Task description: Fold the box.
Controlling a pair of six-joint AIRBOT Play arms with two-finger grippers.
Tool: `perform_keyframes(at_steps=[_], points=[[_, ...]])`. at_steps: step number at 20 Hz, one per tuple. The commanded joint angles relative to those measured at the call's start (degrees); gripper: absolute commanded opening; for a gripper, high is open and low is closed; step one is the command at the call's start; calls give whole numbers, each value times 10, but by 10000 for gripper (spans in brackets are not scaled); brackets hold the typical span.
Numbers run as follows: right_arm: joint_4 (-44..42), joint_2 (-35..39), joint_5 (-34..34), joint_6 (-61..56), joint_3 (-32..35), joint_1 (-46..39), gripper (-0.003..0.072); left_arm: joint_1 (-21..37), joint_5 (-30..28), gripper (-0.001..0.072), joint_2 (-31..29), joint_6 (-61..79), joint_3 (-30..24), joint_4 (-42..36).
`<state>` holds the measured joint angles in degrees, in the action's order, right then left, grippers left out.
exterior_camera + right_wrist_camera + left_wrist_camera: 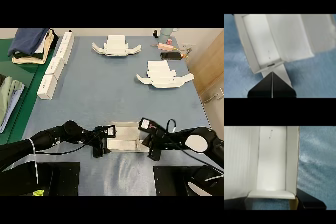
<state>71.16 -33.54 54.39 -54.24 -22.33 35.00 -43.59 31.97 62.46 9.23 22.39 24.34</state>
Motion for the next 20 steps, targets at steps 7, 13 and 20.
perform_keyframes(at_steps=[7, 13, 20], points=[[346, 16, 198, -695, -47, -50, 3, 0, 0, 478, 0, 2, 0, 1], [149, -124, 80, -600, -14, -79, 1, 0, 0, 478, 0, 2, 0, 1], [23, -154, 75, -477, -29, -79, 1, 0, 0, 478, 0, 2, 0, 1]])
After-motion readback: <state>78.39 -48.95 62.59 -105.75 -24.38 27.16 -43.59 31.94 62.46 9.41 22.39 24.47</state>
